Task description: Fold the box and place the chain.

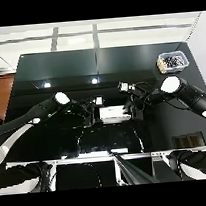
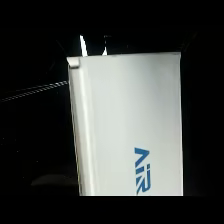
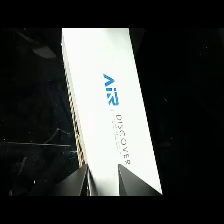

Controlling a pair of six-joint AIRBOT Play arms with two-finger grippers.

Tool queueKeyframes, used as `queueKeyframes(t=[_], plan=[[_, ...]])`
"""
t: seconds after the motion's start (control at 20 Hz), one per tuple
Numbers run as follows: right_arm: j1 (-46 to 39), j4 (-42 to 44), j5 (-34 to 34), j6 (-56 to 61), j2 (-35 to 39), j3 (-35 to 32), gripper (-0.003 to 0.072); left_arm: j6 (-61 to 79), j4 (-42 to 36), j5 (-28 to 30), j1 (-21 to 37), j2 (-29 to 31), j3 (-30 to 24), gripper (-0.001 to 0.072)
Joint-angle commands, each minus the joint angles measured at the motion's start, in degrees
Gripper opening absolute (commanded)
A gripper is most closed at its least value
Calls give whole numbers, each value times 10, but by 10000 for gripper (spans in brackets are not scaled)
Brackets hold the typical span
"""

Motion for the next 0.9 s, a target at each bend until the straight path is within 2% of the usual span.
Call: queueKeyframes(t=[0.0, 0.6, 0.75, 0.85], plan=[[0, -2, 2, 2, 0, -1, 190, 0, 0, 0, 0, 0, 0, 409], [0, -3, 4, 2, 0, -10, 211, 0, 0, 0, 0, 0, 0, 409], [0, -3, -7, 7, 0, -10, 122, 0, 0, 0, 0, 0, 0, 410], [0, -3, -11, 7, 0, -11, 133, 0, 0, 0, 0, 0, 0, 409]])
